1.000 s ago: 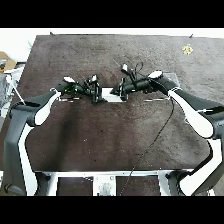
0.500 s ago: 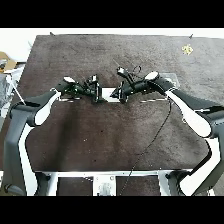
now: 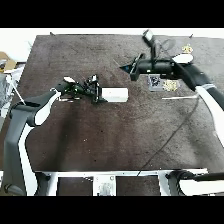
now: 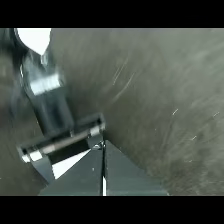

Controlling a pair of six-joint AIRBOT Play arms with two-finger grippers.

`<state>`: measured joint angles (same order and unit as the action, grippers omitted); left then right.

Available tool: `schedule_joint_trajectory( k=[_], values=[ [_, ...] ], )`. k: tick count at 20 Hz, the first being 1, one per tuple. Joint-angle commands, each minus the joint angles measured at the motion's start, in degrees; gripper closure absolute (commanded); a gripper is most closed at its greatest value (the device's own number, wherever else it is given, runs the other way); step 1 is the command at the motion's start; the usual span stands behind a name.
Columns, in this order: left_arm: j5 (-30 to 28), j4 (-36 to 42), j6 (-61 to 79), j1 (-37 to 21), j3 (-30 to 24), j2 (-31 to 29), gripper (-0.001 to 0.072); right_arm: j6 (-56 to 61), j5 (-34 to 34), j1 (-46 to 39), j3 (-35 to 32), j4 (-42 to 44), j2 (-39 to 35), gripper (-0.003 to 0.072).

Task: Fold the box and place the chain.

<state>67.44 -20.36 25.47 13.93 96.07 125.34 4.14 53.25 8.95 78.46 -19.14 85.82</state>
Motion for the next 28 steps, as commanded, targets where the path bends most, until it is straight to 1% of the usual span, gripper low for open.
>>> schedule_joint_trajectory(
  k=[1, 5, 7, 9, 10, 11, 13, 15, 18, 19, 20, 21, 22, 24, 26, 27, 28],
  values=[
    [0.0, 0.0, 0.04, -0.04, 0.0, 0.02, 0.0356, 4.07, -12.52, -2.03, -10.69, 0.74, -14.16, 0.0682],
    [0.0, 0.0, 0.04, -0.04, 0.0, 0.02, 0.0355, 4.7, -38.05, -2.97, -34.62, 0.98, -34.32, 0.0681],
    [0.07, 0.0, 0.04, -0.04, 0.0, 0.02, 0.0356, 4.72, -48.04, -2.95, -46.21, 1.01, -43.89, 0.0681],
    [0.07, 0.2, 0.04, -0.04, 0.0, 0.02, 0.0356, 4.7, -53.07, -2.95, -56.22, 1.01, -51.93, 0.0681],
    [0.07, 0.22, 0.04, -0.04, 0.0, 0.02, 0.0356, 4.7, -54.38, -2.95, -60.24, 0.98, -54.97, 0.0681],
    [0.04, 0.2, 0.04, -0.04, 0.0, 0.02, 0.0356, 4.7, -55.6, -2.95, -63.95, 1.01, -57.57, 0.0681],
    [0.07, 0.22, 0.04, -0.04, 0.0, 0.02, 0.0356, 4.72, -57.27, -2.95, -69.07, 1.01, -60.96, 0.0681],
    [0.09, 0.22, 0.04, -0.04, 0.0, 0.02, 0.0356, 4.7, -58.07, -2.95, -71.23, 1.01, -62.42, 0.0681],
    [0.15, 0.26, -0.04, -0.04, 0.0, 0.02, 0.0357, 4.7, -58.47, -2.95, -71.47, 0.98, -62.58, 0.0681],
    [0.2, 1.09, -0.48, -0.04, 0.0, 0.0, 0.0393, 4.7, -58.47, -2.95, -71.47, 0.98, -62.58, 0.068],
    [0.28, 2.47, -1.7, -0.24, 0.11, -0.04, 0.0676, 4.7, -58.47, -2.95, -71.47, 0.98, -62.58, 0.0681],
    [0.96, 3.78, -2.43, -0.44, 0.85, -0.09, 0.07, 4.7, -58.58, -2.95, -71.47, 0.96, -62.58, 0.068],
    [1.25, 4.57, -4.13, -0.76, 1.79, -0.48, 0.07, 4.68, -58.73, -2.95, -71.47, 0.96, -62.58, 0.068],
    [0.17, 4.79, -7.82, -1.64, 3.39, -3.63, 0.0701, 4.7, -59.8, -2.95, -71.47, 0.96, -62.58, 0.0681],
    [-3.26, 4.76, -10.8, -3.61, 3.91, -9.05, 0.0702, 4.68, -60.72, -2.95, -71.45, 0.96, -62.58, 0.068],
    [-6.14, 4.7, -12.17, -4.81, 3.91, -12.11, 0.0702, 4.68, -61.07, -2.95, -71.45, 0.96, -62.58, 0.068],
    [-10.32, 4.44, -14.53, -6.51, 3.91, -15.5, 0.0703, 4.68, -61.29, -2.95, -71.45, 0.96, -62.58, 0.0681]
  ],
)
